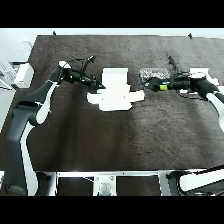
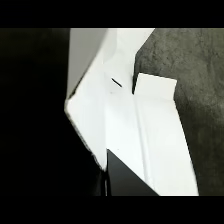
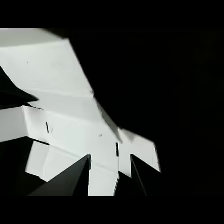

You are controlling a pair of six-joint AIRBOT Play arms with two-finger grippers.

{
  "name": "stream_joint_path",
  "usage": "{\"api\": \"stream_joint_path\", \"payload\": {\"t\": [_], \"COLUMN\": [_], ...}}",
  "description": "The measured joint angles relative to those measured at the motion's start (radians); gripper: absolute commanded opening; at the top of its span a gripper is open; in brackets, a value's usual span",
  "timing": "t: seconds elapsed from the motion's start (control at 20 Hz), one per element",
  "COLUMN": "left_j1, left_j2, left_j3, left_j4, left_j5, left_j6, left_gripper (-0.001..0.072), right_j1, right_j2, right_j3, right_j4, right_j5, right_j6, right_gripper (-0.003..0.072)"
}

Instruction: Fold the box and place the chain.

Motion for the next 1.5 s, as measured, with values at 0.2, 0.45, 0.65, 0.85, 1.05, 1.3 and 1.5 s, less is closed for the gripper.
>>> {"api": "stream_joint_path", "payload": {"t": [0.2,0.45,0.65,0.85,1.05,1.3,1.5], "left_j1": [0.0,-0.001,-0.001,-0.002,-0.002,-0.002,-0.002], "left_j2": [0.014,0.111,0.158,0.171,0.174,0.174,0.174], "left_j3": [-0.042,-0.229,-0.366,-0.431,-0.451,-0.467,-0.47], "left_j4": [-0.008,-0.051,-0.101,-0.134,-0.141,-0.144,-0.144], "left_j5": [-0.044,0.042,0.142,0.192,0.208,0.216,0.214], "left_j6": [0.126,0.332,0.497,0.604,0.645,0.691,0.706], "left_gripper": [0.0013,0.0013,0.0014,0.0013,0.0014,0.0015,0.0019], "right_j1": [-0.021,-0.012,-0.005,-0.002,-0.002,-0.002,-0.002], "right_j2": [0.03,0.039,0.04,0.041,0.041,0.041,0.07], "right_j3": [-0.007,-0.048,-0.075,-0.085,-0.093,-0.101,-0.125], "right_j4": [0.01,0.012,0.014,0.014,0.014,0.013,0.014], "right_j5": [0.013,0.0,-0.019,-0.026,-0.028,-0.028,-0.013], "right_j6": [-0.013,-0.045,-0.064,-0.077,-0.091,-0.106,-0.132], "right_gripper": [0.0316,0.0317,0.0316,0.0316,0.0317,0.0376,0.0376]}}
